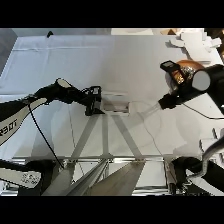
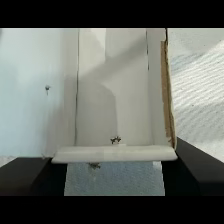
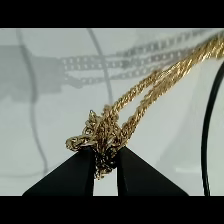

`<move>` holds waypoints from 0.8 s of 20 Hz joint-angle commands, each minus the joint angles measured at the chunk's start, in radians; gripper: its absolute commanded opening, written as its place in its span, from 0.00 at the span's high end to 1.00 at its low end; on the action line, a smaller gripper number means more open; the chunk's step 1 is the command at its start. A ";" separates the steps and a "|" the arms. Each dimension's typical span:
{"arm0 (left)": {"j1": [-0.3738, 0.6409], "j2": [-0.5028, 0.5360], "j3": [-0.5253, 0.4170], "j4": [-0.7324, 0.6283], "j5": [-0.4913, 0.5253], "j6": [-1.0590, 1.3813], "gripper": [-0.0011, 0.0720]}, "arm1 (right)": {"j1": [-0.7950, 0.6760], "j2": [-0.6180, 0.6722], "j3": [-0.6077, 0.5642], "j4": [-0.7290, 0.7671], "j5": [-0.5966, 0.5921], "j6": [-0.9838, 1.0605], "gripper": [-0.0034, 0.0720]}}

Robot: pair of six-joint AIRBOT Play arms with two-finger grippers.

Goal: Fold the box and place the chain.

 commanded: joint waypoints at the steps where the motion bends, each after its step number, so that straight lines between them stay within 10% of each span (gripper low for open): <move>1: 0.000 0.000 0.000 0.000 0.000 0.000 0.55 | 0.151 0.013 -0.032 0.021 -0.138 0.132 0.94; 16: 0.000 0.000 0.000 0.000 0.000 0.000 0.55 | 0.433 -0.093 -0.031 0.137 -0.626 0.332 0.94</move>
